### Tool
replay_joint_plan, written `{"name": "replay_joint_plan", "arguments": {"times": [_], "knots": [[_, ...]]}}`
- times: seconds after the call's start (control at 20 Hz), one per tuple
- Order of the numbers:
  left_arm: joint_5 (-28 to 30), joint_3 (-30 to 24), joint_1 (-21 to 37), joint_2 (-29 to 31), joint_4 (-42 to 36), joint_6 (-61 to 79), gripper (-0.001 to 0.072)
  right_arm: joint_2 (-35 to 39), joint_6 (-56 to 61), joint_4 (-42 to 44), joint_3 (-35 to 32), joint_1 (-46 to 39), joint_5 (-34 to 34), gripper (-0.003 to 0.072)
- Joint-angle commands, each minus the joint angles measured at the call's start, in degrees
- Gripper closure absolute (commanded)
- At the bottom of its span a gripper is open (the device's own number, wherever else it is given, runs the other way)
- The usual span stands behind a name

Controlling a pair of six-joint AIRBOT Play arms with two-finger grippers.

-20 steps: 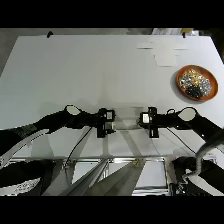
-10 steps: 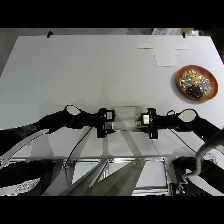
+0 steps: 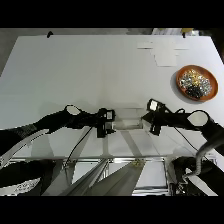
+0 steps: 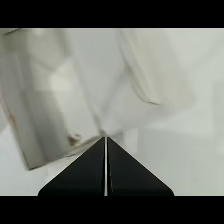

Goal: Fold the box and place the chain.

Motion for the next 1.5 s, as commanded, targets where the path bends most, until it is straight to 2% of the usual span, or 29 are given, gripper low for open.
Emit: {"name": "replay_joint_plan", "arguments": {"times": [0.0,0.1,0.15,0.25,0.35,0.5,0.85,1.1,1.3,1.35,1.45], "knots": [[0.0,0.0,0.02,0.04,0.02,0.04,0.0613,1.14,24.04,-10.38,4.22,-5.35,-2.84,0.067],[0.0,0.0,0.02,0.04,0.02,0.04,0.0613,0.94,36.57,-14.19,4.9,-6.93,-6.49,0.067],[0.0,0.0,0.02,0.04,0.02,0.04,0.0613,0.17,41.77,-16.46,4.9,-7.32,-6.01,0.067],[0.0,0.0,0.02,0.04,0.04,0.07,0.0613,-2.47,46.77,-20.55,4.9,-7.45,-1.4,0.0669],[0.02,0.0,0.02,0.04,0.02,0.04,0.0613,-4.85,46.77,-20.2,4.9,-7.45,3.67,0.0669],[0.0,0.0,0.02,0.04,0.02,0.04,0.0613,-8.22,51.41,-19.85,4.9,-7.85,7.43,0.0669],[0.0,0.0,0.02,0.04,0.02,0.04,0.0613,-15.04,50.84,-10.88,4.9,-7.91,14.69,0.067],[0.02,0.0,0.02,0.04,0.04,0.07,0.0613,-15.13,50.95,-10.38,4.9,-7.91,15.23,0.067],[0.02,0.0,0.02,0.04,0.02,0.04,0.0613,-14.97,47.12,-3.28,4.9,-7.91,17.9,0.0669],[0.0,0.0,0.02,0.04,0.02,0.04,0.0613,-14.49,46.07,-1.75,4.9,-7.91,18.43,0.0662],[0.02,0.0,0.02,0.04,0.04,0.04,0.0613,-12.72,46.07,-0.79,4.9,-7.91,18.49,0.0505]]}}
